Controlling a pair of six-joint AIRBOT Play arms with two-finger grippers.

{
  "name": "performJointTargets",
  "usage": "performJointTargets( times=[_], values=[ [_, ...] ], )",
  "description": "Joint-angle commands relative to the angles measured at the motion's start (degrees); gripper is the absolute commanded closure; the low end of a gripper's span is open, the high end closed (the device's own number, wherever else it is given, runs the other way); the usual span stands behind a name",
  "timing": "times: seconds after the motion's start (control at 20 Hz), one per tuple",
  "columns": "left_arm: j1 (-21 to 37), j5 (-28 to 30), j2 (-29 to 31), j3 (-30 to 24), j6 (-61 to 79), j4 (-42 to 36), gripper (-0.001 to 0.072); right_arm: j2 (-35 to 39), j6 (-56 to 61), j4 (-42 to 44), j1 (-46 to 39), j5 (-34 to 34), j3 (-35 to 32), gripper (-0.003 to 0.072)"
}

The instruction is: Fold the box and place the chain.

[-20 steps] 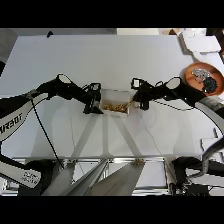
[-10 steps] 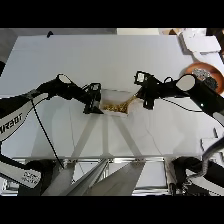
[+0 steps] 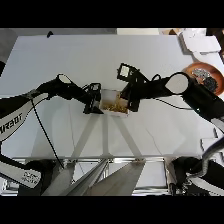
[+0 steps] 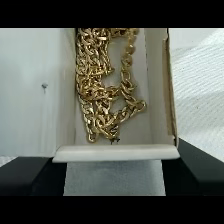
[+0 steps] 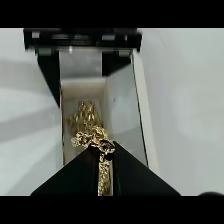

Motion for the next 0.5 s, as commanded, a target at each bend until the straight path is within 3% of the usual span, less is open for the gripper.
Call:
performJointTargets(
  times=[0.0,0.4,0.45],
  values=[
    [0.02,0.00,0.04,-0.02,0.02,0.02,0.0454,-3.39,5.64,0.04,3.41,-3.30,2.89,0.0678],
    [0.02,0.00,0.04,-0.02,0.02,0.00,0.0454,-11.34,13.00,-2.29,4.83,-2.03,2.86,0.0675],
    [0.02,0.00,0.02,-0.02,0.02,0.00,0.0454,-11.30,13.66,-2.27,4.81,-1.36,2.89,0.0625]
  ],
)
